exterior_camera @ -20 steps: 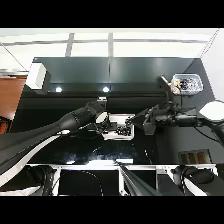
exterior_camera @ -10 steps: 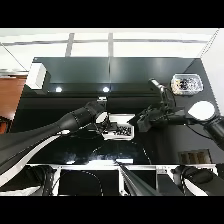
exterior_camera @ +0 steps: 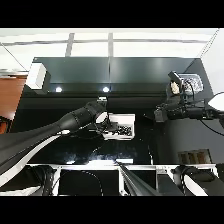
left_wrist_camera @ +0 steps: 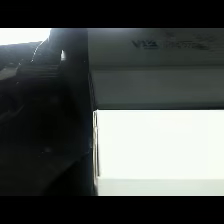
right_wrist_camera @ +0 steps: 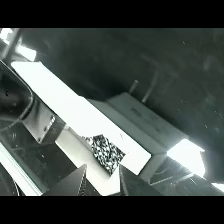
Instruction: Fold the box and place the chain.
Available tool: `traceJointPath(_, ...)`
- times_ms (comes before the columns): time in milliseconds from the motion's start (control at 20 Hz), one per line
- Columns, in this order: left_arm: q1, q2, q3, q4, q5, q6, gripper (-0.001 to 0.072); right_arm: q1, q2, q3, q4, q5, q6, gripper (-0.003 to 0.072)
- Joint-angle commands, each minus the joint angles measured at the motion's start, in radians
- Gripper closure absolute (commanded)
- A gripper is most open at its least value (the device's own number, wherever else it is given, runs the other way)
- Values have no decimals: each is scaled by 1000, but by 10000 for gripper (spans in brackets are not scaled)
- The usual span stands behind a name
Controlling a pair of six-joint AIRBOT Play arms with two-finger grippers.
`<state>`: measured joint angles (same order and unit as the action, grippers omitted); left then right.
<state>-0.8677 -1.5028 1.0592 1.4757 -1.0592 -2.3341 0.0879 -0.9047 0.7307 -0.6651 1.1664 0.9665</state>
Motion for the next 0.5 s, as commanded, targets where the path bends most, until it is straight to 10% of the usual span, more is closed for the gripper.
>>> traceJointPath(0,1,3,13,1,-37,-1,405,-24,0,2,-69,27,-1,430)
traceJointPath(100,0,15,33,9,-77,-3,195,-24,0,2,-93,19,-1,431)
traceJointPath(450,-30,243,29,117,-199,243,197,-24,0,2,-100,0,-1,430)
